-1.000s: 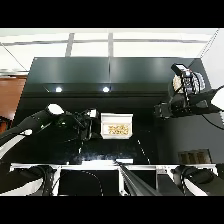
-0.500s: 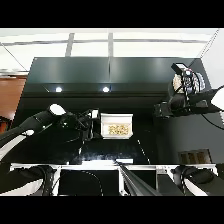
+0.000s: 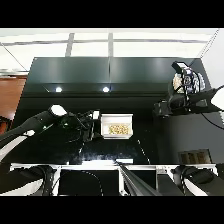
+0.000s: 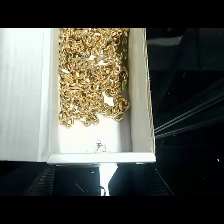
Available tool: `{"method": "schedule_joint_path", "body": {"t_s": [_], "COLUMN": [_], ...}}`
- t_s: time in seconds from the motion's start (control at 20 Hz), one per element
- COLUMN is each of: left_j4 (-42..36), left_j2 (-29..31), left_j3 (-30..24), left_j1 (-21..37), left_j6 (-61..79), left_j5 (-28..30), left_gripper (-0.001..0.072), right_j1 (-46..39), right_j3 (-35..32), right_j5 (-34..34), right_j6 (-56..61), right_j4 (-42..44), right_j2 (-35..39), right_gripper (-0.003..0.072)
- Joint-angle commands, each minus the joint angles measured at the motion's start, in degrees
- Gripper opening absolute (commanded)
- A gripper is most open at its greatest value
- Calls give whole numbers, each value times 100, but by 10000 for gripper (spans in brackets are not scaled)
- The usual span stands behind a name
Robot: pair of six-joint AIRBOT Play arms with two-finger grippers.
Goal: Fold the box and place the chain.
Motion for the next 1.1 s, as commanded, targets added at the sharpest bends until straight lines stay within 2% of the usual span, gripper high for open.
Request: {"method": "schedule_joint_path", "body": {"t_s": [0.0,0.2,0.3,0.35,0.4,0.45,0.6,0.75,0.9,1.05], "left_j4": [2,4,4,4,4,4,4,4,4,4], "left_j2": [-4,-4,-4,-4,-4,-4,-4,-4,-4,-4], "left_j3": [4,4,4,4,4,4,4,4,4,4], "left_j1": [-4,-2,-2,-2,-2,-2,-2,-2,-2,-2], "left_j6": [-7,-4,-4,-7,-7,-7,-7,-4,-7,-7], "left_j5": [7,2,2,2,2,2,2,2,4,4], "left_gripper": [264,277,277,277,276,276,277,276,277,276], "right_j1": [-2,0,0,2,33,105,343,501,496,503], "right_j3": [0,-90,-98,-98,-98,-98,-98,-79,138,195], "right_j5": [-90,-1174,-1506,-1615,-1729,-1812,-2033,-1904,-1292,-455], "right_j6": [-9,-7,-7,-42,-492,-1226,-3018,-4800,-5309,-5974], "right_j4": [-168,-212,-103,42,334,629,1117,1121,1246,1834], "right_j2": [-26,-223,-584,-828,-1108,-1381,-1969,-2052,-2031,-2028], "right_gripper": [266,266,268,301,522,683,683,683,683,683]}}
